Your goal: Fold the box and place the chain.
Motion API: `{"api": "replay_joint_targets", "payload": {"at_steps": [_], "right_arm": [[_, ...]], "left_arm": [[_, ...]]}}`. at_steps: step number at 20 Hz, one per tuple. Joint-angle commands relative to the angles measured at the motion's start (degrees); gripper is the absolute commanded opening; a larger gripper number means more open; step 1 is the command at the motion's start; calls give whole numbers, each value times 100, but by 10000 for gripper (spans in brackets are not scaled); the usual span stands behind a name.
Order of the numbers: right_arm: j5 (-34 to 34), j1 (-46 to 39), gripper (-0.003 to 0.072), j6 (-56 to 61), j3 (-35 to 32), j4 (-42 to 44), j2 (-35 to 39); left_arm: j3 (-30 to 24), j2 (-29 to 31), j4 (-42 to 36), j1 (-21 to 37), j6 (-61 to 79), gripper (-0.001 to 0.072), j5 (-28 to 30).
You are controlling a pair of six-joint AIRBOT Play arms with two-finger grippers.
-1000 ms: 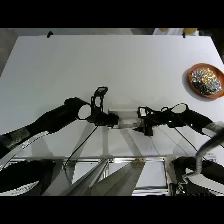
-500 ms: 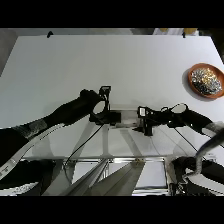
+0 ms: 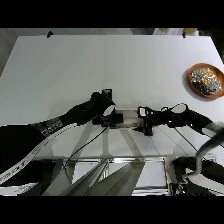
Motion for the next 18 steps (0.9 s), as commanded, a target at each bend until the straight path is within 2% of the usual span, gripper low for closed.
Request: {"api": "replay_joint_targets", "payload": {"at_steps": [1, 3, 5, 6, 8, 18], "right_arm": [[2, 0, 336, 4, -2, 4, 4], [2, 0, 336, 4, -2, 4, 4], [2, 0, 336, 4, -2, 4, 4], [2, 0, 336, 4, -2, 4, 4], [2, 0, 336, 4, -2, 4, 4], [2, 0, 336, 4, -2, 4, 4]], "left_arm": [[15, -50, 11, -24, -101, 39, 39], [15, -50, 17, -24, -101, 3, 39], [15, -48, 55, -24, -98, 3, 35], [15, -46, 52, -22, -96, 39, 35], [15, -17, 52, 0, -79, 160, -44], [247, -81, 28, 197, 291, 150, -435]]}}
